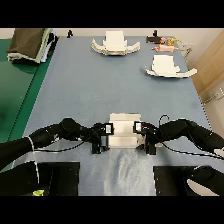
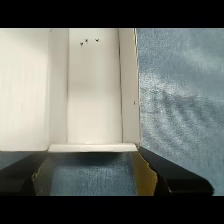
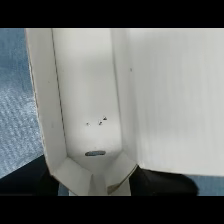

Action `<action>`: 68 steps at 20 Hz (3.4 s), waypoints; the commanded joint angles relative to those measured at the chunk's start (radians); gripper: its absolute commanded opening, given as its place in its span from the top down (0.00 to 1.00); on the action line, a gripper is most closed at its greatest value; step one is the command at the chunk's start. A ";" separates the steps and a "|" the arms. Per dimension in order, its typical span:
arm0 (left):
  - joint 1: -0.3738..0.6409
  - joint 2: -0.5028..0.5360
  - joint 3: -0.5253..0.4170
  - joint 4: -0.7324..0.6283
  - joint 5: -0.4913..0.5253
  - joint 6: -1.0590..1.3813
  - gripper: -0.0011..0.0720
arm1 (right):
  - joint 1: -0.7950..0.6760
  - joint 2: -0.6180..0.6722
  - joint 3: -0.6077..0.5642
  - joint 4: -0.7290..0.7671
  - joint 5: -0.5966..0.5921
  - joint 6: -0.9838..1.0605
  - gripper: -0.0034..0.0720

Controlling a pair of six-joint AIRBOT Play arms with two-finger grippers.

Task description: Fold the box.

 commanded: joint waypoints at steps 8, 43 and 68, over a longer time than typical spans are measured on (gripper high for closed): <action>-0.031 -0.065 0.051 -0.018 0.013 -0.014 0.03 | 0.001 0.000 0.001 0.000 0.000 0.000 0.27; -0.032 -0.065 0.049 0.062 -0.013 -0.064 0.28 | 0.001 0.000 0.001 0.000 0.000 0.000 0.27; -0.032 -0.065 0.050 0.062 -0.013 -0.064 0.28 | -0.002 0.166 0.039 -0.226 -0.047 0.174 0.00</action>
